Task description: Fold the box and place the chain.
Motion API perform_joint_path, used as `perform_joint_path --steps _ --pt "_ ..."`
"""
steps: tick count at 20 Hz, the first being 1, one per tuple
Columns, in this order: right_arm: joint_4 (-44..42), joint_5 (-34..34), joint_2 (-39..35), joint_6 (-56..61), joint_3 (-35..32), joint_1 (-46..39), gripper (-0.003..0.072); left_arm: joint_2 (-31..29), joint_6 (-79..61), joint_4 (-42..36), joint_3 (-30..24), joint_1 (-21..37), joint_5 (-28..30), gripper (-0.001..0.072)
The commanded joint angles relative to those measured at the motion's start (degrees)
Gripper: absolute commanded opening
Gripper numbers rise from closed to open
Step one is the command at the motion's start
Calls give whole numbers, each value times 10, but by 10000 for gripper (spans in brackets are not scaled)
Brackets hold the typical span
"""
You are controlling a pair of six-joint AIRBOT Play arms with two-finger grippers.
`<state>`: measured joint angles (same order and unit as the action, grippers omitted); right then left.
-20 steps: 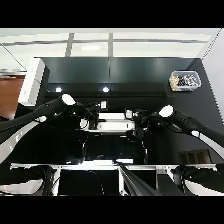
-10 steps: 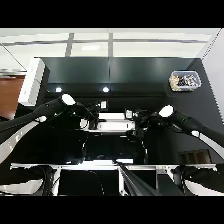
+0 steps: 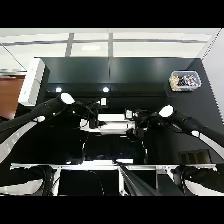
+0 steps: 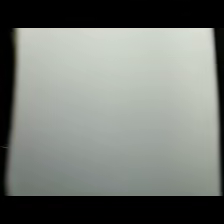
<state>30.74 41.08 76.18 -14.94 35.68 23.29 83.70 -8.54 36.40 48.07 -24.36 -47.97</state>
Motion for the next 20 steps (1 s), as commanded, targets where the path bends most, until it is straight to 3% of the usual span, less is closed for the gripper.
perform_joint_path --steps 1,5,7,8,9,10,11,13,16,20 --pt "0 -4 0 3 0 0 471 -41 53 35 7 10 -3 660" --pt "0 -4 0 4 0 0 470 -135 206 187 7 46 -34 658" --pt "0 -3 0 3 0 0 469 -176 285 199 7 73 -82 636" --pt "0 -3 0 3 0 0 469 -188 320 199 7 83 -119 591" --pt "0 -3 0 3 0 0 380 -193 360 199 7 89 -168 509" --pt "0 -3 0 3 0 0 246 -191 401 198 6 88 -212 295" --pt "0 -3 0 3 0 0 128 -186 430 192 1 82 -254 35" --pt "0 -3 0 3 0 0 122 -178 436 145 -24 58 -294 29" --pt "0 -3 0 3 0 0 122 -178 417 22 -66 3 -194 30" --pt "0 -3 0 3 0 0 122 -177 372 -94 -73 -8 64 31"
